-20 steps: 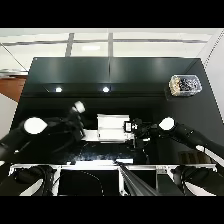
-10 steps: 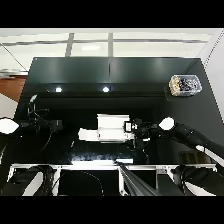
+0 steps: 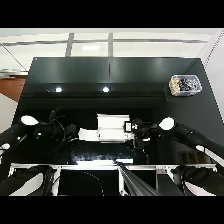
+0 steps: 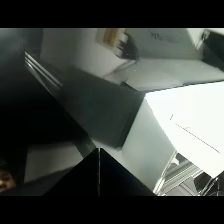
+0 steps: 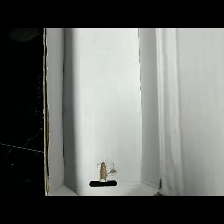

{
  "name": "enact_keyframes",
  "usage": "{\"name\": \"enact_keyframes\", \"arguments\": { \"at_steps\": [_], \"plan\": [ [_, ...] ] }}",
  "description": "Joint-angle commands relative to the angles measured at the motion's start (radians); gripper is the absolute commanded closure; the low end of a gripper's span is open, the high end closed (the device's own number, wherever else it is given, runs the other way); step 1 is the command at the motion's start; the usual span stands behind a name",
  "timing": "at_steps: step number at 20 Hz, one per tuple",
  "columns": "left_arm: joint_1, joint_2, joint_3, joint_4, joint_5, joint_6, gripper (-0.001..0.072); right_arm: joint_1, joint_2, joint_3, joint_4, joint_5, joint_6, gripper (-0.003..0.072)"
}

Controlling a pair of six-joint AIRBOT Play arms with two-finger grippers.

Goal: Fold the box and place the chain.

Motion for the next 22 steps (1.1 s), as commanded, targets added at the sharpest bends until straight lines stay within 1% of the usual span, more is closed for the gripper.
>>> {"name": "enact_keyframes", "arguments": {
  "at_steps": [1,2,4,5,6,7,8,11,13,15,18,22],
  "plan": [
    [-0.106,-0.039,-0.001,-0.044,0.089,0.012,0.0681,0.000,0.000,0.000,0.000,0.000,0.000,0.0254],
    [-0.130,-0.039,-0.001,-0.053,0.103,0.016,0.0681,0.000,0.000,0.000,0.000,0.000,0.000,0.0254],
    [-0.156,-0.039,0.011,-0.083,0.093,0.077,0.0680,0.000,0.000,0.000,0.000,0.000,0.000,0.0254],
    [-0.160,-0.037,0.025,-0.082,0.090,0.079,0.0654,0.000,0.000,0.000,0.000,0.000,0.000,0.0253],
    [-0.159,-0.035,0.037,-0.082,0.082,0.079,0.0474,0.000,0.000,0.000,0.000,0.000,0.000,0.0254],
    [-0.159,-0.034,0.053,-0.076,0.064,0.085,0.0192,0.000,0.000,0.000,0.000,0.000,0.000,0.0254],
    [-0.159,-0.034,0.074,-0.052,0.030,0.087,-0.0003,0.000,0.000,0.000,0.000,0.000,0.000,0.0254],
    [-0.159,-0.034,0.127,-0.012,-0.088,0.090,0.0000,0.000,0.000,0.000,0.000,0.000,0.000,0.0254],
    [-0.167,-0.032,0.151,-0.012,-0.130,0.090,0.0000,0.000,0.000,0.000,0.000,0.000,0.000,0.0253],
    [-0.194,-0.027,0.170,-0.012,-0.130,0.090,0.0000,0.000,0.000,0.000,0.000,0.000,0.000,0.0254],
    [-0.234,-0.027,0.196,-0.019,-0.099,0.089,0.0000,0.000,0.000,0.000,0.000,0.000,0.000,0.0254],
    [-0.277,-0.027,0.205,-0.019,-0.061,0.058,0.0000,0.000,0.000,0.000,0.000,0.000,0.000,0.0254]
  ]
}}
